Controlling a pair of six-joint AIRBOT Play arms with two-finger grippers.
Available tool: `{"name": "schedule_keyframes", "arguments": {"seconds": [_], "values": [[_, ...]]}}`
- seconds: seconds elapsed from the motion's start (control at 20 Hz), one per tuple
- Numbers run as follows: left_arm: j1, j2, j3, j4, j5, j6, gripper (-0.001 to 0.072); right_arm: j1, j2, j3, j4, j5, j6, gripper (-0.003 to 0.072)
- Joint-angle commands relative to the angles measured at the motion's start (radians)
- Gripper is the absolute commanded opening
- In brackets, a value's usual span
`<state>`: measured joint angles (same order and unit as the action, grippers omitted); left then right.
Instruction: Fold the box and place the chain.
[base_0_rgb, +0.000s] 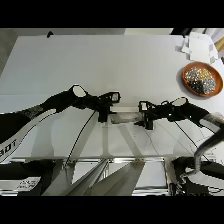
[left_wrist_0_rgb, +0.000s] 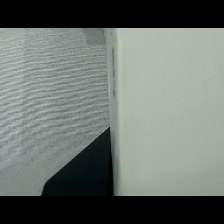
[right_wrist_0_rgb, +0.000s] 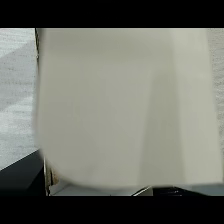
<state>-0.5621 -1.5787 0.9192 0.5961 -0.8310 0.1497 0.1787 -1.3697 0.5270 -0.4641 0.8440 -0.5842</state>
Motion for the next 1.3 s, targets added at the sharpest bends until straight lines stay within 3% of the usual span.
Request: {"name": "schedule_keyframes", "arguments": {"seconds": [0.0,1.25], "values": [[0.0,0.0,0.0,0.0,0.0,0.0,0.0009,0.001,-0.001,0.0,-0.001,0.002,-0.001,0.0421],[0.0,0.0,0.0,-0.001,-0.019,0.0,0.0009,0.001,0.0,0.0,-0.002,0.006,0.0,0.0421]]}}
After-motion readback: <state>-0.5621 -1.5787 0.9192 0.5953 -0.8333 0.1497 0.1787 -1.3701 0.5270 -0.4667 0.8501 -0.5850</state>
